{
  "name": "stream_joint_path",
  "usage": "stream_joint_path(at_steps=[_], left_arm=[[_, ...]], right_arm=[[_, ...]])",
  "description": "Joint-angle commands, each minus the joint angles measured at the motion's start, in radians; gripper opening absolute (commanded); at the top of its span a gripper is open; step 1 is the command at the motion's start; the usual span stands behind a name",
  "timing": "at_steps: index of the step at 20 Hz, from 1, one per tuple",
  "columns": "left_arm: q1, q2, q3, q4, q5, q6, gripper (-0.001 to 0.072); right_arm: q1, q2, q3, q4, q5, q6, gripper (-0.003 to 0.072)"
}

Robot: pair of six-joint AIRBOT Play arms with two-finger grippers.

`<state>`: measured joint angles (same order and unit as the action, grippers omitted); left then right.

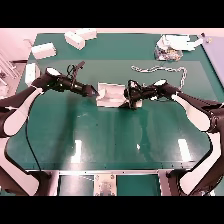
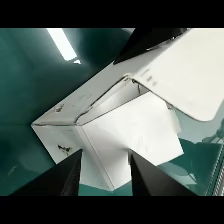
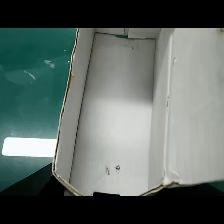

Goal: Fold the box and place the chain.

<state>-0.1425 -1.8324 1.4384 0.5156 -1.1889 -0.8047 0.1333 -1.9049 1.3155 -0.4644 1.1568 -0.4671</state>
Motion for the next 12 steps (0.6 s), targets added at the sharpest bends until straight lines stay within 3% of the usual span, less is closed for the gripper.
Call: stream_joint_path(at_steps=[1,12], left_arm=[[0.0,0.0,0.001,0.001,0.021,-0.031,0.0358],[-0.003,0.0,0.001,-0.002,0.013,-0.146,0.0358]], right_arm=[[0.0,0.001,0.0,0.0,0.0,0.0,0.0574],[0.0,0.001,0.0,0.0,0.0,0.0,0.0574]])
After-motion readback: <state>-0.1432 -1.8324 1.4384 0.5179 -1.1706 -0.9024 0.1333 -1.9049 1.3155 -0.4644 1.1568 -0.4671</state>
